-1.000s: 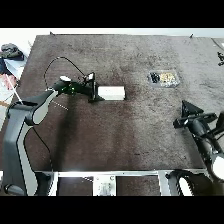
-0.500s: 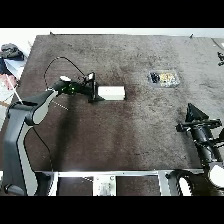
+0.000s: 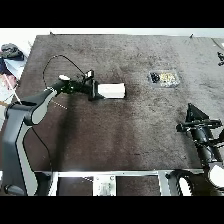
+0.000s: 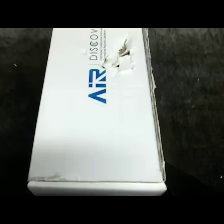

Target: Fold the box and place the chain.

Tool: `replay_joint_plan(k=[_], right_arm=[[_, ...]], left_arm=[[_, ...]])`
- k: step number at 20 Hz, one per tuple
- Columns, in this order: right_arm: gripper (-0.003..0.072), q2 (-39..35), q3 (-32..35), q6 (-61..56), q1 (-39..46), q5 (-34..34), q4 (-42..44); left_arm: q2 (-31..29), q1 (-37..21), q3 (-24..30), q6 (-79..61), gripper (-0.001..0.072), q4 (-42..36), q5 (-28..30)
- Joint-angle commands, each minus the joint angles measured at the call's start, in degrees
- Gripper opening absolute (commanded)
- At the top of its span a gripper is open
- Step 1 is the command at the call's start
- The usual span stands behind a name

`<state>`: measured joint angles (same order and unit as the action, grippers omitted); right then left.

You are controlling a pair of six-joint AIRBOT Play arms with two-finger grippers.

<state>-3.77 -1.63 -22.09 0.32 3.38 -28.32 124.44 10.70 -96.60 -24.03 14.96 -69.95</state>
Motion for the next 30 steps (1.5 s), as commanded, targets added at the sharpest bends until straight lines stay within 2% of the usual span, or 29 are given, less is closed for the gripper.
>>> replay_joint_plan(k=[1,3,5,9,11,14,17,19,20,22,27,30], right_arm=[[0.0012,-0.02,0.04,-0.02,0.0,0.0,0.02],[0.0012,-0.02,0.04,-0.02,0.0,0.0,0.02],[0.0012,-0.02,0.04,-0.02,0.0,0.0,0.02],[0.0012,-0.02,0.04,-0.02,0.0,0.0,0.02],[0.0012,-0.02,0.04,-0.02,0.0,0.0,0.02],[0.0012,-0.02,0.04,-0.02,0.0,0.0,0.02],[0.0012,-0.02,0.04,-0.02,0.0,0.0,0.02],[0.0012,-0.02,0.04,-0.02,0.0,0.0,0.02],[0.0012,-0.02,0.04,-0.02,0.0,0.0,0.02],[0.0012,-0.02,0.04,-0.02,0.0,0.02,0.02],[0.0012,-0.02,0.04,-0.02,0.0,0.0,0.02],[0.0012,-0.02,0.04,-0.02,0.0,-0.02,0.02]], left_arm=[[-3.04,-1.22,-0.07,2.32,0.0011,-2.97,-0.07],[-7.06,-3.02,-0.07,4.39,0.001,-3.65,2.03],[-12.11,-5.55,-0.07,6.56,0.001,-3.61,7.67],[-21.29,-13.44,-0.07,16.2,0.001,-3.41,25.68],[-24.09,-18.34,-0.04,21.99,0.001,-3.37,33.7],[-24.83,-25.73,0.0,30.58,0.001,-2.4,40.37],[-24.11,-31.54,0.09,44.19,0.001,9.97,40.89],[-22.36,-33.68,0.09,54.29,0.001,21.18,40.7],[-20.96,-34.12,0.09,57.99,0.001,24.44,40.54],[-17.57,-34.12,0.07,60.08,0.0009,27.8,40.39],[-9.57,-34.14,0.07,61.4,0.001,28.5,40.96],[-7.13,-34.14,0.09,58.47,0.001,27.71,44.04]])
